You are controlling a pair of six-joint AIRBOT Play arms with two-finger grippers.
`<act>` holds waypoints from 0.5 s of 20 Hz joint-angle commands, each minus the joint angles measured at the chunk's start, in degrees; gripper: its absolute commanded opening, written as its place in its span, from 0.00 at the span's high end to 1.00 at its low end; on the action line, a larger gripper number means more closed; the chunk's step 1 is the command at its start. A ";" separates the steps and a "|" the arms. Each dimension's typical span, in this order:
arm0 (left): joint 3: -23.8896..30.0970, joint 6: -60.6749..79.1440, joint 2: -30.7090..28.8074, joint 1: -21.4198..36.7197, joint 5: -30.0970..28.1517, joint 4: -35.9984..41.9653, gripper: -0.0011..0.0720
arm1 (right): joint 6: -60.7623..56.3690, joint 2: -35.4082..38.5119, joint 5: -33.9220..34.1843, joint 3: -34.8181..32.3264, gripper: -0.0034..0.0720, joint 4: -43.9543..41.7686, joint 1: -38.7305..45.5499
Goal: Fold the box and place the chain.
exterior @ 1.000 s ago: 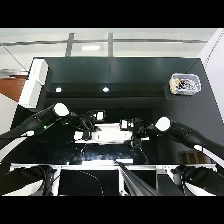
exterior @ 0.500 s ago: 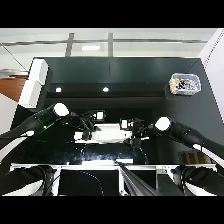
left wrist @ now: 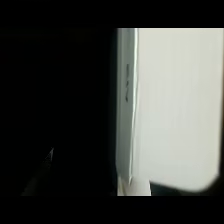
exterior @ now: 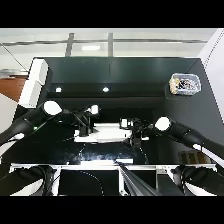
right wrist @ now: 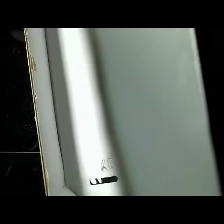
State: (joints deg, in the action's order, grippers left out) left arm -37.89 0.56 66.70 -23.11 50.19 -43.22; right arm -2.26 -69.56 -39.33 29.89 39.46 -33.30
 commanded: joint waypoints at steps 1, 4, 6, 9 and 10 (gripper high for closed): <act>-0.02 -6.58 -5.22 2.78 1.62 -0.31 0.10 | -1.07 -0.02 2.45 -0.04 0.30 -0.04 -0.02; -0.02 -15.15 -8.39 4.33 9.60 -1.11 0.13 | -1.07 0.00 2.34 -0.04 0.30 -0.02 -0.02; -0.02 -24.90 -9.42 4.61 15.82 -3.30 0.16 | -1.07 0.00 2.49 -0.04 0.30 0.00 -0.02; 0.07 -37.38 -9.53 4.59 26.18 -6.08 0.95 | -1.07 -0.02 2.47 -0.04 0.30 0.00 -0.02; 0.33 -37.46 -9.53 4.55 29.11 -5.09 0.95 | -1.07 -0.02 2.47 -0.04 0.30 -0.02 -0.02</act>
State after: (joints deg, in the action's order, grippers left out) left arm -37.76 -27.29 57.84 -18.81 68.73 -47.13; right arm -3.27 -69.58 -37.06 29.85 39.44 -33.30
